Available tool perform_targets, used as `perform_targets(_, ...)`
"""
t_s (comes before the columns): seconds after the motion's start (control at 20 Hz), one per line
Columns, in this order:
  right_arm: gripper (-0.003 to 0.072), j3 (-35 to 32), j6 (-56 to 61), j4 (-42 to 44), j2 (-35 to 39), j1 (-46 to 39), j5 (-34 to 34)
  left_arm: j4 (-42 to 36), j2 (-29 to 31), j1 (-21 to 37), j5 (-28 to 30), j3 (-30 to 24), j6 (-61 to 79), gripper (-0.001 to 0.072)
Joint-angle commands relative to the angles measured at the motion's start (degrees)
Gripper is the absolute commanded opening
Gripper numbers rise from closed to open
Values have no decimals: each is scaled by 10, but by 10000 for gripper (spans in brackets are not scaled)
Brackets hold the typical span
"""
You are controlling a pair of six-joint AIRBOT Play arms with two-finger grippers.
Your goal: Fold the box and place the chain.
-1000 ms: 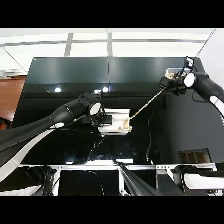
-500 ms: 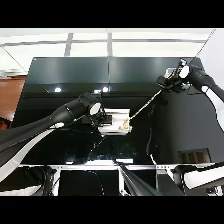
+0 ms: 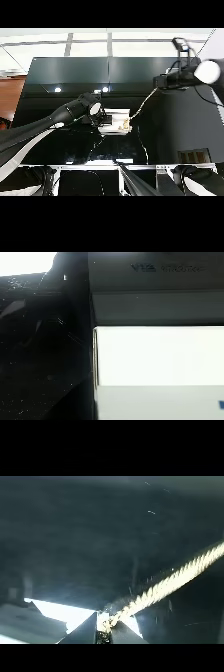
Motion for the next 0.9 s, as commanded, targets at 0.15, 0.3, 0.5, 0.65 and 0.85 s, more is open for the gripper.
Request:
perform_targets(0.15, 17, -34, 17, 91, 205, 59, 37, 0, 0, 0, 0, 0, 0, 31)
perform_targets(0.3, 17, -3, -11, 156, 216, 59, 28, 0, 0, 0, 0, 0, 0, 31)
perform_targets(0.5, 17, 72, -12, 186, 216, 64, 28, 0, 0, 0, 0, 0, 0, 31)
perform_targets(0.65, 17, 77, -11, 196, 209, 85, 37, 0, 0, 0, 0, 0, 0, 31)
perform_targets(0.85, 17, 17, -1, 198, 187, 116, 67, 0, 0, 0, 0, 0, 0, 31)
